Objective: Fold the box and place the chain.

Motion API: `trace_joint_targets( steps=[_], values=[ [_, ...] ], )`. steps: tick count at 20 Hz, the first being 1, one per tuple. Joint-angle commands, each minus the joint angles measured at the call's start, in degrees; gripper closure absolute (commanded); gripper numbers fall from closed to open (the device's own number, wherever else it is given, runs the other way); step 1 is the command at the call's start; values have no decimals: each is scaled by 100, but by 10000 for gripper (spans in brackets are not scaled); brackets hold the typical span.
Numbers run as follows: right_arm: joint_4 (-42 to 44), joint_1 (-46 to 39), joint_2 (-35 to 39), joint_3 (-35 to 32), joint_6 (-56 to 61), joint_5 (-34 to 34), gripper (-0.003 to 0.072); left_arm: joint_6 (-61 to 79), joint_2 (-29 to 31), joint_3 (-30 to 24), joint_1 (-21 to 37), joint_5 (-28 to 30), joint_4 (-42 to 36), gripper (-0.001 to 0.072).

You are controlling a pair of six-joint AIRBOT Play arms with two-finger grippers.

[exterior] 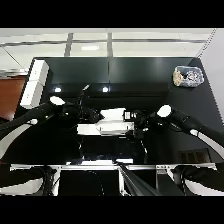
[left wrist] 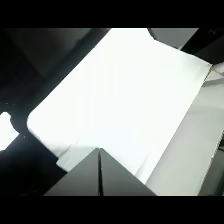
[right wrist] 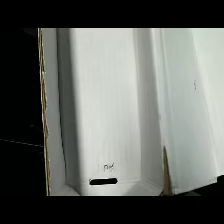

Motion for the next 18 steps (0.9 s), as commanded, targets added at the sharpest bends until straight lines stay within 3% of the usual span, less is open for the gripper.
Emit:
trace_joint_targets(
  steps=[1, 4, 6, 9, 10, 11, 12, 15, 18],
  values=[
    [0, -2, -4, -2, 4, -2, 496, -352, 540, 155, 321, -101, 522, 689],
    [2, -2, -4, -2, 4, -2, 496, -216, 1515, -59, 708, -428, 647, 688],
    [0, -2, -4, -2, 4, -2, 495, 929, 2072, -619, 772, -455, 118, 687],
    [0, -2, -4, -2, 4, -2, 496, 2269, 2245, -1272, 761, -433, 367, 674],
    [0, -2, -4, -2, 4, -2, 496, 2798, 2201, -1386, 761, -334, 684, 450],
    [0, -2, -4, -2, 4, -2, 496, 3252, 2153, -1451, 761, -254, 931, 77],
    [0, -2, -4, -2, 4, -2, 495, 3501, 2109, -1451, 756, -160, 1032, 2],
    [0, -2, -4, -2, 4, -2, 495, 4295, 2087, -1449, 520, 140, 1300, 3],
    [0, -2, -4, -2, 4, -2, 495, 4402, 1965, -1353, -26, 398, 2107, 5]
  ],
)
